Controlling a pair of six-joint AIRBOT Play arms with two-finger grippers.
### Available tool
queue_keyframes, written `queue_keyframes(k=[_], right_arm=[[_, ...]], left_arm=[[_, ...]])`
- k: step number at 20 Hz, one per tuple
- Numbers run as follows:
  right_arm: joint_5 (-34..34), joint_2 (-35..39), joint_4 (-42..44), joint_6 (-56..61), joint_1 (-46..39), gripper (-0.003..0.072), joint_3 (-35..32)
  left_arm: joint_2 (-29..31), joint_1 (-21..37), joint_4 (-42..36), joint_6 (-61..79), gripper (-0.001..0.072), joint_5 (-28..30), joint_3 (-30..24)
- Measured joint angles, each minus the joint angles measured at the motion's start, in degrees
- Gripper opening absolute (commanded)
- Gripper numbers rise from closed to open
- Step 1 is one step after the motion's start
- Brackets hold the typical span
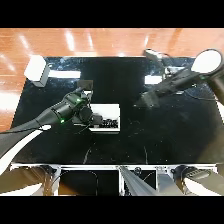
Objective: Fold the box and place the chain.
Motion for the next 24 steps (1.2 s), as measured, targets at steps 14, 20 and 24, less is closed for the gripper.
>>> queue_keyframes(k=[14, 20, 24], right_arm=[[5.3, 0.5, 4.7, 5.1, -6.3, 0.0671, -5.9], [1.1, -1.4, -3.1, 9.6, 5.0, 0.0671, 0.2], [-1.9, -9.2, -7.4, 11.0, 8.5, 0.0671, 11.0]], left_arm=[[2.9, 0.0, 2.0, 7.7, 0.0558, 11.8, 9.9], [19.3, 2.2, 6.1, 16.4, 0.0557, 18.5, 2.3], [34.4, 9.0, 4.1, 18.0, 0.0558, 18.1, -6.9]])
